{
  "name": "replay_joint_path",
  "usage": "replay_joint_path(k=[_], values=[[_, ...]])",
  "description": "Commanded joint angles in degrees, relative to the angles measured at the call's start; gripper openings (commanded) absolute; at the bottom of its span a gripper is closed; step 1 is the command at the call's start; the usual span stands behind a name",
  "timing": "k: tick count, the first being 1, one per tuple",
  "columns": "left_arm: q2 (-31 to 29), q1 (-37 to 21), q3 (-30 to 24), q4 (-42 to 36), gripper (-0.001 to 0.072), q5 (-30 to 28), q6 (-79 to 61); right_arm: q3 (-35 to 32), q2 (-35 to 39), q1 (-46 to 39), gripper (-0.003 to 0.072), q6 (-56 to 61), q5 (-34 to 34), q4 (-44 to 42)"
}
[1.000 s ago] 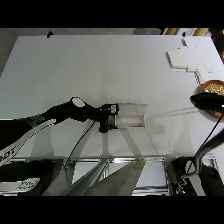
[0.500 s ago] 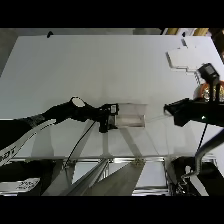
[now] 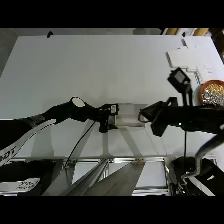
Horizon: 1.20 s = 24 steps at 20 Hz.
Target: Fold the box and place the chain.
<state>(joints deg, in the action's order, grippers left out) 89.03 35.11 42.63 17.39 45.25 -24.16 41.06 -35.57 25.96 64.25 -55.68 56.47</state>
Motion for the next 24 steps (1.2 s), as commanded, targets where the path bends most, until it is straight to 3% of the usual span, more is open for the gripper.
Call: replay_joint_path(k=[1,9,15,18,24], values=[[0.00,0.00,0.00,0.02,0.0082,-0.02,-0.02,0.00,-5.20,3.54,0.0022,0.17,2.78,-0.07],[0.00,0.00,0.00,0.00,0.0082,-0.02,-0.02,0.00,-18.08,8.37,0.0022,-0.26,8.79,0.28],[0.00,0.00,0.00,0.02,0.0082,-0.02,-0.02,0.00,-25.83,8.37,0.0024,-0.26,9.05,0.76],[0.00,0.00,0.00,0.00,0.0082,-0.02,-0.02,0.00,-26.99,8.37,0.0063,-0.31,9.03,0.83],[0.00,0.00,0.00,0.02,0.0082,0.00,-0.02,0.02,-26.32,8.33,0.0069,-0.28,8.26,1.92]])
